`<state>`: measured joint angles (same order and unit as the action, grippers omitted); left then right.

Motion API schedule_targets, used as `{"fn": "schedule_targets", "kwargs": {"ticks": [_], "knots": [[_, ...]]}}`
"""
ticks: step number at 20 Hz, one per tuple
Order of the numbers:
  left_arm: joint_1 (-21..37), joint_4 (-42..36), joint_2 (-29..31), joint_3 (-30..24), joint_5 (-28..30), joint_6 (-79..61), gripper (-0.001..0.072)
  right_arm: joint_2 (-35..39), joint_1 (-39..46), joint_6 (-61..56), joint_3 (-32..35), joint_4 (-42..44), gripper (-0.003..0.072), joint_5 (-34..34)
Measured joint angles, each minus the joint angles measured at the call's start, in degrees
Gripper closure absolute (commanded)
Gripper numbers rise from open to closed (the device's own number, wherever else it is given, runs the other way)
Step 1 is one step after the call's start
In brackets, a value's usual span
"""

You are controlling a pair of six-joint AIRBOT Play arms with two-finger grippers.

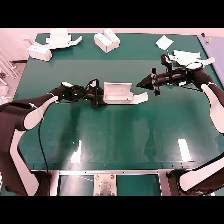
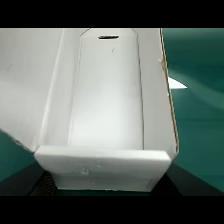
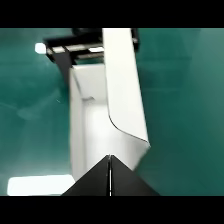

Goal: Fold the box and place the chain.

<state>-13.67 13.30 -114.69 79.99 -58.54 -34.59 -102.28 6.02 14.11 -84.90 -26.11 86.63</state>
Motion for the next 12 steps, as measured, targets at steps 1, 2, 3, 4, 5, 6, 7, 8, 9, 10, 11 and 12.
{"fn": "schedule_targets", "kwargs": {"ticks": [1, 2, 3, 4, 5, 6, 7, 8, 9, 10, 11, 12], "knots": [[0.0, 0.0, 0.0, 0.0, 0.0, 0.0, 0.0241, 0.1, -0.6, -2.0, 0.0, 0.0, 0.0681, 1.0], [0.0, 0.0, 0.0, 0.0, 0.0, 0.0, 0.0242, 0.2, -1.5, -3.6, 0.0, 0.1, 0.0681, 1.8], [0.0, 0.0, 0.0, 0.0, 0.0, 0.0, 0.0241, 0.3, -2.5, -4.7, 0.0, 0.3, 0.0681, 2.3], [0.0, 0.0, 0.0, 0.0, 0.0, 0.0, 0.0241, 0.3, -3.7, -5.7, 0.0, 0.4, 0.0682, 2.4], [0.0, 0.0, 0.0, 0.0, 0.0, 0.0, 0.0241, 0.3, -4.8, -6.3, 0.0, 0.3, 0.0681, 2.3], [0.0, 0.0, 0.0, 0.0, 0.0, 0.1, 0.0241, 0.3, -5.9, -6.7, 0.0, 0.2, 0.0681, 1.6], [0.0, 0.0, 0.0, 0.0, 0.0, 0.1, 0.0241, 0.3, -6.9, -7.2, 0.0, 0.2, 0.0682, 0.3], [0.0, 0.0, 0.0, 0.0, 0.0, 0.1, 0.0241, 0.2, -7.6, -7.5, 0.0, 0.1, 0.0682, -1.5], [0.0, 0.0, 0.0, 0.0, 0.0, 0.1, 0.0241, 0.0, -8.1, -7.6, 0.0, 0.1, 0.0682, -3.4], [0.0, 0.0, 0.0, 0.0, 0.0, 0.1, 0.0241, -0.1, -8.5, -7.7, 0.0, 0.1, 0.0682, -5.6], [0.0, 0.0, 0.0, 0.0, 0.0, 0.1, 0.0241, -0.2, -8.9, -7.7, 0.0, 0.1, 0.0682, -7.6], [0.0, 0.0, 0.0, 0.0, 0.0, 0.1, 0.0241, -0.4, -9.1, -7.7, 0.0, 0.2, 0.0682, -10.0]]}}
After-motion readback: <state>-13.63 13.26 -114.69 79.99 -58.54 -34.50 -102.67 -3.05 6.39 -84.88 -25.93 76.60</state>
